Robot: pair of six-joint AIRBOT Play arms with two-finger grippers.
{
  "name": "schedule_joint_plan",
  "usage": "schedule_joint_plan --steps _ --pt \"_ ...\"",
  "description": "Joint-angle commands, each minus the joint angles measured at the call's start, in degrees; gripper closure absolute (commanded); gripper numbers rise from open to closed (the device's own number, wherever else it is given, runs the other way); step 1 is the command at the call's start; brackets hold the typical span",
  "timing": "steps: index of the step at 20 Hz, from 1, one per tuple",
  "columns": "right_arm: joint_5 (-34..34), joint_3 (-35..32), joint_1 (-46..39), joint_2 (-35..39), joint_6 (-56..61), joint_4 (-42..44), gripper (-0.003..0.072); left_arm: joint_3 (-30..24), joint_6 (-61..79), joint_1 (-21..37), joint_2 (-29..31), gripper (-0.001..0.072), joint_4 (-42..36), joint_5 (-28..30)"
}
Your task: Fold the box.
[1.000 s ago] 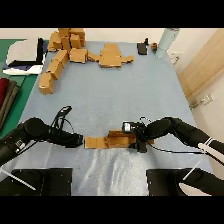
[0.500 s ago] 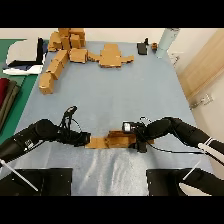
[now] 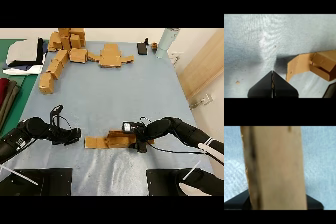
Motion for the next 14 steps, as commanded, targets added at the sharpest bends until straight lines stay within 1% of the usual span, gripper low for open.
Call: schedule_joint_plan --steps 1,5,7,10,14 --pt "0.0 0.0 0.0 0.0 0.0 0.0 0.0248 -0.1 -1.4 -2.3 -2.3 0.0696 -2.0 2.4" --pt "0.0 0.0 0.0 0.0 0.0 0.0 0.0248 0.0 -1.6 -7.6 -6.5 0.0697 -2.5 6.3" --pt "0.0 0.0 0.0 0.0 0.0 0.0 0.0248 0.0 -1.6 -9.5 -8.0 0.0697 -4.3 9.2" --pt "0.0 0.0 0.0 0.0 0.0 0.0 0.0248 0.0 -1.5 -11.7 -8.8 0.0696 -6.2 12.5" --pt "0.0 0.0 0.0 0.0 0.0 0.0 0.0248 0.0 -1.6 -14.3 -8.8 0.0697 -6.4 13.5"
